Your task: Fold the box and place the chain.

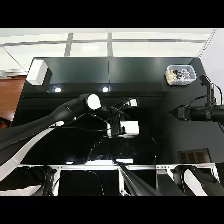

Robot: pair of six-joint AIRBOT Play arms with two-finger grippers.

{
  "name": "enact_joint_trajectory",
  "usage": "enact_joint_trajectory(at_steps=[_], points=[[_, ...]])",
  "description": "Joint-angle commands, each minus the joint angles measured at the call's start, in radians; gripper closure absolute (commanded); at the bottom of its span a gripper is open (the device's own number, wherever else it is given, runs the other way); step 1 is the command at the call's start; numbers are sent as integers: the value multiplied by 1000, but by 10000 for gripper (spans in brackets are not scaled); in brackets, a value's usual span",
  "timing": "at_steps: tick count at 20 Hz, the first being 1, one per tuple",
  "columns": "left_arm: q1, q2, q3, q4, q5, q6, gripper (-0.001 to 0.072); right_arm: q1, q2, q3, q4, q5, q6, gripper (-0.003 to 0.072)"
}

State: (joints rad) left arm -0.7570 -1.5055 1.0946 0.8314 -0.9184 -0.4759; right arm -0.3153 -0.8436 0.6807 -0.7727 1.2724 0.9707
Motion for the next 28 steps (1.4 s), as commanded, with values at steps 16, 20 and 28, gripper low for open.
enact_joint_trajectory(at_steps=[16, 20, 28], points=[[-100, -100, 276, 500, -245, -370, 386, 0, 1, 0, 0, 6, 2, 671], [102, 24, 330, 679, -315, -585, 387, 0, 1, 0, 1, 6, 2, 671], [930, 140, 306, 702, -463, -980, 382, 0, 1, 0, 1, 2, 16, 671]])
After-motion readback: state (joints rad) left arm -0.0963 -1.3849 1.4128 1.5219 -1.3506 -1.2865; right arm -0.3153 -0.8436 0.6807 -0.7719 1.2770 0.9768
